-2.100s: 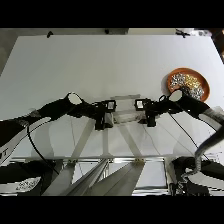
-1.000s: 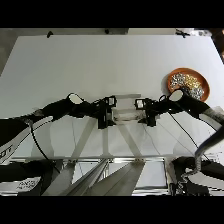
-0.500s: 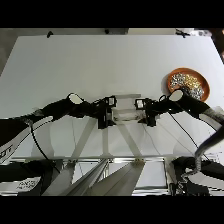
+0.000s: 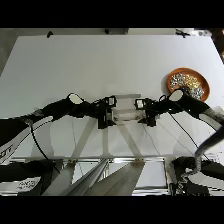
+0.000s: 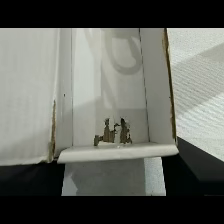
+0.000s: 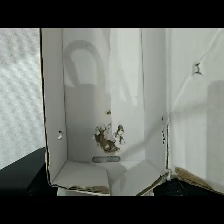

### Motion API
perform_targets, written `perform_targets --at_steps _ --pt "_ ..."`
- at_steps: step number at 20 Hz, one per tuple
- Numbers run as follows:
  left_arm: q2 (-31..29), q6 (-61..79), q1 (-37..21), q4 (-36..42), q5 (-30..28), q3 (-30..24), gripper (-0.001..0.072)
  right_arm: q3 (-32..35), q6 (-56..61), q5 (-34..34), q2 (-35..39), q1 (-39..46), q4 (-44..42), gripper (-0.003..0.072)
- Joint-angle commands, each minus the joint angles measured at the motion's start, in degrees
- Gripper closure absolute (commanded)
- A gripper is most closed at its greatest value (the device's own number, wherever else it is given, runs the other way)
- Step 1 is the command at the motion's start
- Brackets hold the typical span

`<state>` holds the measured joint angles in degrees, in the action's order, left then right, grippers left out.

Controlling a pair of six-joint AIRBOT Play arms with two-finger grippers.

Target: Fold the box and place the chain.

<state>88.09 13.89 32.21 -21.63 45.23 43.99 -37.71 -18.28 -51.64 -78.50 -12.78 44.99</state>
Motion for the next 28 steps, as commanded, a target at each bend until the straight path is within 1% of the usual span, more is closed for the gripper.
perform_targets --at_steps 1,26,27,28 --pt "0.04 0.00 0.02 0.00 0.00 0.02 0.0343 0.02 0.00 0.00 0.04 -0.02 0.00 0.0179" --pt "0.04 0.02 0.02 0.00 0.00 0.02 0.0343 0.02 -0.22 0.22 0.04 -0.02 -0.44 0.0180" --pt "0.04 0.02 0.02 0.00 0.00 0.02 0.0343 0.02 -0.22 0.22 0.04 0.00 -0.37 0.0174" --pt "0.04 0.02 0.02 0.00 0.00 0.02 0.0343 0.02 -0.20 0.17 0.07 0.00 -0.37 0.0121"
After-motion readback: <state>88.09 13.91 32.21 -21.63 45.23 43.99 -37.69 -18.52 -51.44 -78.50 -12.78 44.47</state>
